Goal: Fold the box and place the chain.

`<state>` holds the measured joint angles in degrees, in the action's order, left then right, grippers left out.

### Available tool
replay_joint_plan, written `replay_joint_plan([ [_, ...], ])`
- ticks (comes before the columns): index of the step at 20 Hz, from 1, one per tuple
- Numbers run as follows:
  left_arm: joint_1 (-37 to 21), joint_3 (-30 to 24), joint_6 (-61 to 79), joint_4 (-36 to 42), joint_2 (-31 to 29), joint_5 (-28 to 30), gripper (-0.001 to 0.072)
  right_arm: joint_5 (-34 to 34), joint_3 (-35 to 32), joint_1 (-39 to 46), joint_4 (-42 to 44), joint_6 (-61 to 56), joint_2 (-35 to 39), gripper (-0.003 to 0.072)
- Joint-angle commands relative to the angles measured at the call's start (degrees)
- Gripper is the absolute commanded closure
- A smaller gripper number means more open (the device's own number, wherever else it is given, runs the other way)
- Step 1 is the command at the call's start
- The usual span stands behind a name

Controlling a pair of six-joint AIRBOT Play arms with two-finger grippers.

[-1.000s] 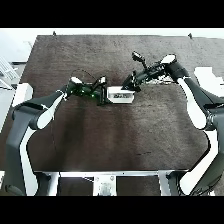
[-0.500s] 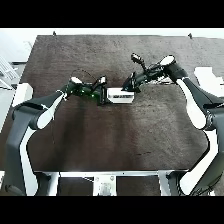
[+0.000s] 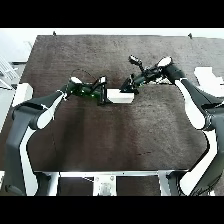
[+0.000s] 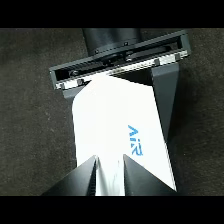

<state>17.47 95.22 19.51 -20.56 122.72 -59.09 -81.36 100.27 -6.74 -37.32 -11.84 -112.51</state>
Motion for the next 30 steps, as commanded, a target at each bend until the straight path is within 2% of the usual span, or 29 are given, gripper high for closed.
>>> replay_joint_plan([
  [1, -0.02, 0.04, 0.04, 0.0, -0.04, -0.04, 0.0359, 1.29, -0.02, -0.09, -1.57, 0.09, 0.0, 0.0486],
  [30, -0.02, 0.04, 0.04, -0.02, -0.04, -0.02, 0.0359, 4.48, 1.11, -1.38, -2.38, -1.64, 0.33, 0.0484],
])
